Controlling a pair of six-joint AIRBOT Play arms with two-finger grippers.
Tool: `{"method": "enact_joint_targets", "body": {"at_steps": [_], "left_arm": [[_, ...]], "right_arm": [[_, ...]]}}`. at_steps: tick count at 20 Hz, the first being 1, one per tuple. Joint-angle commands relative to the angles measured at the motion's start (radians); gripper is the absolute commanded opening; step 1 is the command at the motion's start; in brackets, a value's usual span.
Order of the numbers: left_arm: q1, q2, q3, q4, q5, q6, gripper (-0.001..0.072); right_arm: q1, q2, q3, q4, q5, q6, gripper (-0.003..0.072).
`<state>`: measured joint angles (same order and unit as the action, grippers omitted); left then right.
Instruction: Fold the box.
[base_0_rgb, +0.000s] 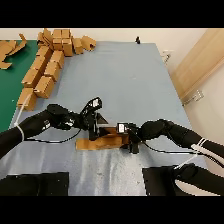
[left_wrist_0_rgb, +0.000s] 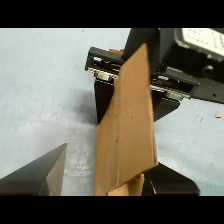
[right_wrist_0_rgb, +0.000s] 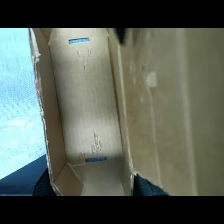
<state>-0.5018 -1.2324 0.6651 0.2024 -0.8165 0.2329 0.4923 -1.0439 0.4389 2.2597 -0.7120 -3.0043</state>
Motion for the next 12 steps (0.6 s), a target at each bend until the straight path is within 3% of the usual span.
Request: {"method": "enact_joint_targets", "body": {"at_steps": [1, 3, 6, 7, 8, 9, 10, 12], "left_arm": [[0.032, 0.078, 0.001, 0.208, 0.034, -0.257, 0.0577], [0.058, 0.139, 0.001, 0.446, -0.015, -0.475, 0.0577], [0.059, 0.235, 0.0, 0.823, -0.174, -0.801, 0.0575], [0.059, 0.259, 0.0, 0.88, -0.241, -0.907, 0.0526], [0.059, 0.27, 0.0, 0.887, -0.306, -0.97, 0.0362], [0.051, 0.273, 0.0, 0.865, -0.37, -1.001, 0.0078], [0.032, 0.271, -0.002, 0.826, -0.414, -1.046, 0.0012], [-0.04, 0.259, -0.004, 0.708, -0.365, -1.151, 0.0011]], "right_arm": [[0.001, 0.0, 0.0, 0.0, -0.003, 0.0, 0.0491], [0.001, 0.0, 0.0, 0.0, -0.003, 0.0, 0.0491], [0.001, 0.0, 0.0, 0.0, -0.003, 0.0, 0.0491], [0.0, 0.0, 0.0, 0.0, -0.003, 0.0, 0.0492], [0.0, 0.0, 0.0, 0.0, -0.003, 0.0, 0.0492], [0.001, 0.0, 0.0, 0.0, -0.003, 0.0, 0.0491], [0.0, 0.0, 0.0, 0.0, -0.003, 0.0, 0.0492], [0.0, 0.0, 0.0, 0.0, -0.003, 0.0, 0.0492]]}}
